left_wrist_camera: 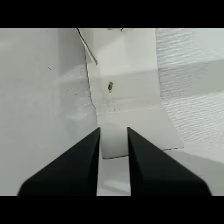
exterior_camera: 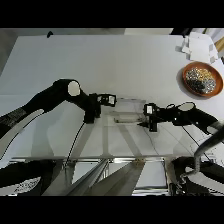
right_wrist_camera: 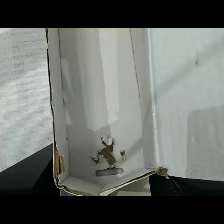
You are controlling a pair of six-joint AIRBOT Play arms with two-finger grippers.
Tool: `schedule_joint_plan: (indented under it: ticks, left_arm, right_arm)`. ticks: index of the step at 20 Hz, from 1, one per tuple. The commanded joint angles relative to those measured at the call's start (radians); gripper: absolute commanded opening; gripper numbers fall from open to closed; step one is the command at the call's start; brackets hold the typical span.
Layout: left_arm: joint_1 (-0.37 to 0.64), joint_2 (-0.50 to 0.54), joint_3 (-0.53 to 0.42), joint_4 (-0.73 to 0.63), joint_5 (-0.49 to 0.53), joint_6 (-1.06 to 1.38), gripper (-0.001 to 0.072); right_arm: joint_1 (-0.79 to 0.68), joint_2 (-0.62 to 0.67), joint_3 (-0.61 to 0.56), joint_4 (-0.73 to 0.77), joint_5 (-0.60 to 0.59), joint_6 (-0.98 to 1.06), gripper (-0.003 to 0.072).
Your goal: Fold the box and place the chain.
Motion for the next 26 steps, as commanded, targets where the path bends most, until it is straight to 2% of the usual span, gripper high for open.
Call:
schedule_joint_plan:
  ticks: [1, 6, 10, 19, 26]
  left_arm:
    - [-0.002, -0.019, 0.0, 0.0, 0.033, 0.078, 0.0224]
    - [-0.004, -0.06, 0.0, -0.047, 0.05, 0.114, 0.0231]
    - [-0.004, -0.061, 0.0, -0.145, 0.074, 0.27, 0.0231]
    - [-0.011, -0.062, 0.0, -0.154, 0.069, 0.301, 0.023]
    - [-0.098, -0.062, 0.0, -0.155, 0.067, 0.301, 0.0208]
  right_arm:
    - [0.0, 0.0, 0.0, 0.0, 0.0, 0.0, 0.0413]
    - [0.0, 0.0, 0.0, 0.0, 0.0, 0.0, 0.0413]
    - [0.0, 0.0, 0.0, 0.0, 0.0, 0.0, 0.0413]
    - [0.0, 0.0, 0.0, 0.0, 0.0, 0.0, 0.0413]
    - [0.0, 0.0, 0.0, 0.0, 0.0, 0.0, 0.0413]
